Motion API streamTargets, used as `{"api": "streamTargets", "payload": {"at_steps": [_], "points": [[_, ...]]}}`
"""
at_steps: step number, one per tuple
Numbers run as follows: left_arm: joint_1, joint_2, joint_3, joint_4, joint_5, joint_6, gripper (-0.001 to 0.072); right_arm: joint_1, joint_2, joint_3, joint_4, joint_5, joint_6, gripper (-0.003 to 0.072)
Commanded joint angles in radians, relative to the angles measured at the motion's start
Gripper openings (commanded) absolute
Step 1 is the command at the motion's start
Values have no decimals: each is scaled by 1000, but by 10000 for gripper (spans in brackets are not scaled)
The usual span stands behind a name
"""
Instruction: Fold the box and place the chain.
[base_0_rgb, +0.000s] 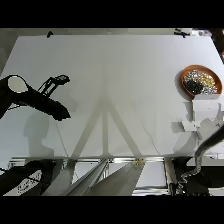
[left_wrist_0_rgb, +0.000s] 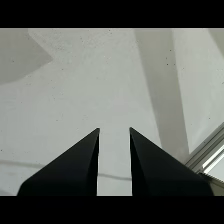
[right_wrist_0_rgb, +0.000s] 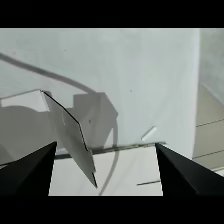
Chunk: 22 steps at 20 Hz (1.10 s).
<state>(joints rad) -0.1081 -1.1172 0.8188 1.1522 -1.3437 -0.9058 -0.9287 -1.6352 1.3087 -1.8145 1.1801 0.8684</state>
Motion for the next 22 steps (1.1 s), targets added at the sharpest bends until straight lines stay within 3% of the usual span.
{"api": "streamTargets", "payload": {"at_steps": [1,5,7,14,19,22], "points": [[1,-1,0,0,0,0,210,34,-69,1,13,43,-35,590],[1,-1,0,0,0,0,210,39,-118,1,-7,164,-31,275],[1,-1,0,0,0,0,210,32,-119,1,-2,202,-28,41],[1,-1,0,0,0,0,210,55,-86,-2,375,378,-93,6],[1,-1,0,0,0,0,210,211,54,-67,567,351,-145,6],[1,0,0,0,0,0,210,353,128,-185,681,293,-163,6]]}}
